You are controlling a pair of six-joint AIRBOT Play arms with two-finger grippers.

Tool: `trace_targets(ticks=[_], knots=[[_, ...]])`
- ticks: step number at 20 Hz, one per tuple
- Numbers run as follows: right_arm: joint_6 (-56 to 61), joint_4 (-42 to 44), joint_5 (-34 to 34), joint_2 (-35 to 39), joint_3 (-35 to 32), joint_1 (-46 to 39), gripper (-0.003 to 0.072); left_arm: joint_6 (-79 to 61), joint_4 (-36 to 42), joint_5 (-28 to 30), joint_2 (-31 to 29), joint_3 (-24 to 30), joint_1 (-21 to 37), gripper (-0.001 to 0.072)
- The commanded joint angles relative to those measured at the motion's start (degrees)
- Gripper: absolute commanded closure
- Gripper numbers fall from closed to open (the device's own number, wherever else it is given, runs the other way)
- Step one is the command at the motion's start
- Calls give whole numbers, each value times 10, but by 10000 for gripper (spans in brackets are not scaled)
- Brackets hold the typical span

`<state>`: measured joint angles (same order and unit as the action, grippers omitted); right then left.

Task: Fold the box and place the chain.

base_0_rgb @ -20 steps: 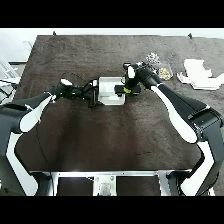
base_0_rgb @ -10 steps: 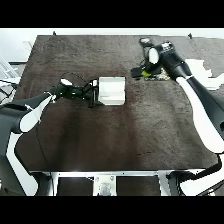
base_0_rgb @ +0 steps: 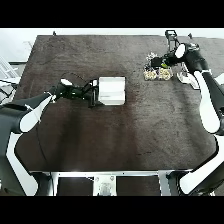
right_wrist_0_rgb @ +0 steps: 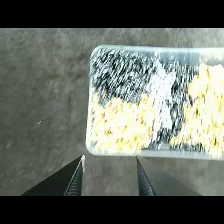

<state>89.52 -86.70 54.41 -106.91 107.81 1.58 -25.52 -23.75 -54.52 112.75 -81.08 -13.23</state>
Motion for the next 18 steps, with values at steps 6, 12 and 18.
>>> trace_targets(ticks=[6, 12, 18], knots=[[-132, 76, 31, -102, 74, -30, 283, 0, 0, 0, 0, 0, 0, 420], [-176, 124, 36, -130, 74, -36, 295, 0, 0, 0, 0, 0, 0, 420], [-179, 125, 41, -136, 75, -43, 654, 0, 0, 0, 0, 0, 0, 419]])
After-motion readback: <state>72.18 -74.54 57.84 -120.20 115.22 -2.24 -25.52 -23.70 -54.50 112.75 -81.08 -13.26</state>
